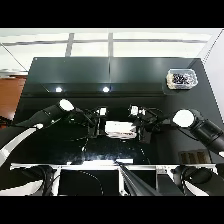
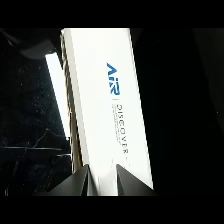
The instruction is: Fold the box and place the chain.
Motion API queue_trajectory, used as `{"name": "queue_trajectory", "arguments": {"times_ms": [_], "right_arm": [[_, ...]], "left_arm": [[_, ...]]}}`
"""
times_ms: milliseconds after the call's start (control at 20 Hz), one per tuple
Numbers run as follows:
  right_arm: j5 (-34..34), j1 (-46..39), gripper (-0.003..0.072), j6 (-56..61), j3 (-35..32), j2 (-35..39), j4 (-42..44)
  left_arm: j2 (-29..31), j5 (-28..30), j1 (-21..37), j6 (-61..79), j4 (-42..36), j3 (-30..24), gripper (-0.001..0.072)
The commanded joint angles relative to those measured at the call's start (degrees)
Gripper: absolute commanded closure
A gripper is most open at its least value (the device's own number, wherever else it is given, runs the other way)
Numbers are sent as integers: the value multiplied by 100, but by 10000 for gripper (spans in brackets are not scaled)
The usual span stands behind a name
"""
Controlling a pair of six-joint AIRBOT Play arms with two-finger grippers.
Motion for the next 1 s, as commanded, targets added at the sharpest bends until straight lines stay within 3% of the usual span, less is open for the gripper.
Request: {"name": "queue_trajectory", "arguments": {"times_ms": [0,950], "right_arm": [[33,4,495,2,0,-11,-2],[190,4,475,44,-33,-116,0]], "left_arm": [[-4,-2,-4,4,2,4,161],[-4,-2,-4,4,2,4,161]]}}
